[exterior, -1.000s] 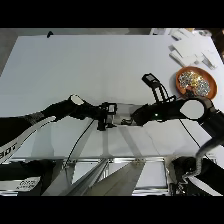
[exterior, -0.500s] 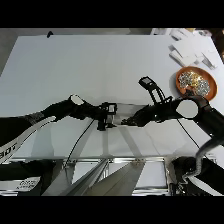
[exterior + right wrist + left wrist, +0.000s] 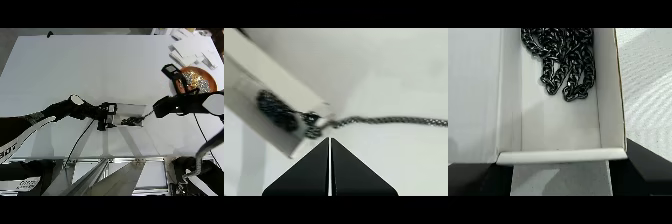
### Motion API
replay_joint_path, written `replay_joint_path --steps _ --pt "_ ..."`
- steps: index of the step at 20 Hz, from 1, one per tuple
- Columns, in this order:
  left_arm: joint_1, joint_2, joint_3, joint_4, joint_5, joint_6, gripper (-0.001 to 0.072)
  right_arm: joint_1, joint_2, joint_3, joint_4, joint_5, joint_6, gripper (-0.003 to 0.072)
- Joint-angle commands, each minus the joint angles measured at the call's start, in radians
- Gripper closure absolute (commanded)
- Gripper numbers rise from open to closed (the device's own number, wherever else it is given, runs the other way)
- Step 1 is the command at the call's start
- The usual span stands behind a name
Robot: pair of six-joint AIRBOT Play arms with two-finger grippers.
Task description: Fold the box and place the chain.
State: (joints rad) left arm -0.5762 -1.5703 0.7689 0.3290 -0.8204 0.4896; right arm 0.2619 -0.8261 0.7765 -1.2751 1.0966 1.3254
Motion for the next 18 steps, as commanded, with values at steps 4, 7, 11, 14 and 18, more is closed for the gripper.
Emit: replay_joint_path --steps 4,7,11,14,18 --pt "0.001 0.001 0.000 0.000 0.000 0.000 0.0398 -0.131 -0.121 0.003 -0.065 0.014 0.122 0.0671" --pt "0.001 0.001 0.000 0.000 0.000 0.000 0.0398 -0.075 -0.250 0.003 -0.111 -0.029 0.190 0.0627" --pt "0.001 0.001 0.000 0.000 0.000 0.000 0.0398 0.007 -0.386 0.003 -0.185 -0.100 0.285 0.0402" --pt "0.001 0.001 0.000 0.000 0.000 0.000 0.0398 0.022 -0.446 0.003 -0.201 -0.130 0.329 0.0402" --pt "0.001 0.001 0.000 0.000 0.000 0.000 0.0398 0.022 -0.477 0.003 -0.224 -0.156 0.350 0.0402"
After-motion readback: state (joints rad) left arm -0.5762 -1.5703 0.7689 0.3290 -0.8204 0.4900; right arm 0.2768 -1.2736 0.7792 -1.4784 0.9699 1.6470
